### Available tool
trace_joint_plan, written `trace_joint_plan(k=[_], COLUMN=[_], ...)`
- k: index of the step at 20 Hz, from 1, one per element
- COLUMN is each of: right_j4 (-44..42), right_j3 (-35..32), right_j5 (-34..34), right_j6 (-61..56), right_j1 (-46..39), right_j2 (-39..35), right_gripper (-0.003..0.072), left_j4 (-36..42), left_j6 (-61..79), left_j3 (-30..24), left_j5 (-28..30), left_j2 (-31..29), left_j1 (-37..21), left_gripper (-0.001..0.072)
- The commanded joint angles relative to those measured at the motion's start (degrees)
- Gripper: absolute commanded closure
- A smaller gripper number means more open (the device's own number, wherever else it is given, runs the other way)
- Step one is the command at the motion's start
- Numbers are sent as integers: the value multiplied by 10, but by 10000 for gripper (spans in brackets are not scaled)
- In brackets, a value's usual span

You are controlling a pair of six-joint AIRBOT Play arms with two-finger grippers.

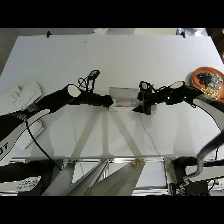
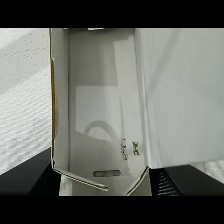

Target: Fold the box and place the chain.

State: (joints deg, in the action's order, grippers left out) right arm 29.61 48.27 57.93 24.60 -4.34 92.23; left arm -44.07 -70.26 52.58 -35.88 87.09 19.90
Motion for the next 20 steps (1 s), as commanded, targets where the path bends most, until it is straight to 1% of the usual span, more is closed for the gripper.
trace_joint_plan(k=[1,2,4,8,11,13,15,16,17,20], right_j4=[0,0,0,0,0,0,0,0,0,0], right_j3=[0,0,0,0,0,0,0,0,0,0], right_j5=[-1,-1,-1,-1,-1,-1,-1,-1,-1,-1], right_j6=[-1,-1,-1,-1,-1,-1,-1,-1,-1,-1], right_j1=[0,0,0,0,0,0,0,0,0,0], right_j2=[0,0,0,0,0,0,0,0,0,0], right_gripper=[288,288,288,288,288,288,288,288,288,288], left_j4=[-239,-279,-315,-318,-319,-332,-373,-392,-399,-405], left_j6=[-188,-223,-265,-314,-362,-401,-428,-436,-450,-503], left_j3=[57,73,102,162,209,235,260,270,274,274], left_j5=[-63,-86,-127,-180,-191,-198,-248,-280,-299,-304], left_j2=[2,6,18,57,80,90,104,112,118,125], left_j1=[15,20,28,55,72,78,89,94,97,106], left_gripper=[266,267,267,267,268,354,355,354,352,350])
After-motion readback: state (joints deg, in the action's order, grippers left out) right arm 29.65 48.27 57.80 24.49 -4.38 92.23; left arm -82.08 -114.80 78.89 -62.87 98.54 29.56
